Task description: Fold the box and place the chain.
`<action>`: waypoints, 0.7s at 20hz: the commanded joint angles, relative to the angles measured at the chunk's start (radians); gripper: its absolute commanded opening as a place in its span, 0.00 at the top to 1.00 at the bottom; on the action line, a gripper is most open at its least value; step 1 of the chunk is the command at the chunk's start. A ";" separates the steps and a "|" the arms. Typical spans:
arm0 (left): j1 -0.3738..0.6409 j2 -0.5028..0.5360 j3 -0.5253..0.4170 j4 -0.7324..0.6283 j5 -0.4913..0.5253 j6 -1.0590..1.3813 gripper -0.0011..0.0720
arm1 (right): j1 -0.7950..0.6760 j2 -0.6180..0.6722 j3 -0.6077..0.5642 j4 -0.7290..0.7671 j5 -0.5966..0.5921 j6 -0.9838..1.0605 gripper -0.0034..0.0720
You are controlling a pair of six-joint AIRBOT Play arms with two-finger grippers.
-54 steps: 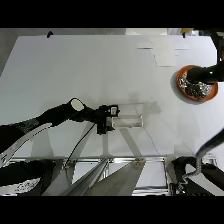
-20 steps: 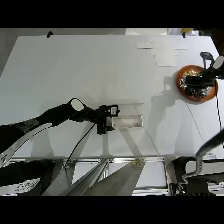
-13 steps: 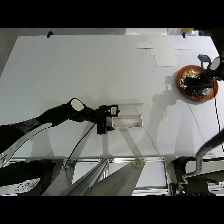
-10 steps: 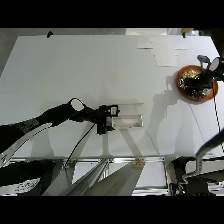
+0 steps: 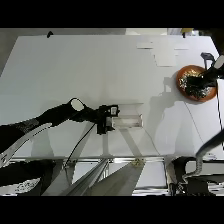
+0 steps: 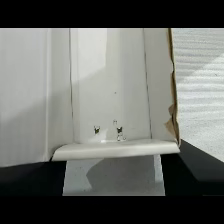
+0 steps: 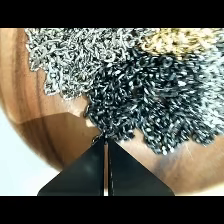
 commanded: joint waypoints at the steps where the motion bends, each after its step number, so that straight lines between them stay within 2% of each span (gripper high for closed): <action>1: 0.000 0.000 0.000 0.000 0.000 0.000 0.70 | 0.000 0.063 0.001 0.002 0.052 -0.014 0.93; 5: 0.000 0.000 0.000 0.000 0.000 0.000 0.70 | 0.000 0.192 0.001 0.048 0.154 -0.060 0.93; 8: 0.000 0.000 0.000 0.000 0.000 0.000 0.70 | 0.006 0.335 0.001 0.180 0.204 -0.071 0.93; 14: 0.000 0.000 0.000 0.000 0.000 0.000 0.70 | 0.115 0.617 0.001 0.261 0.340 -0.073 0.93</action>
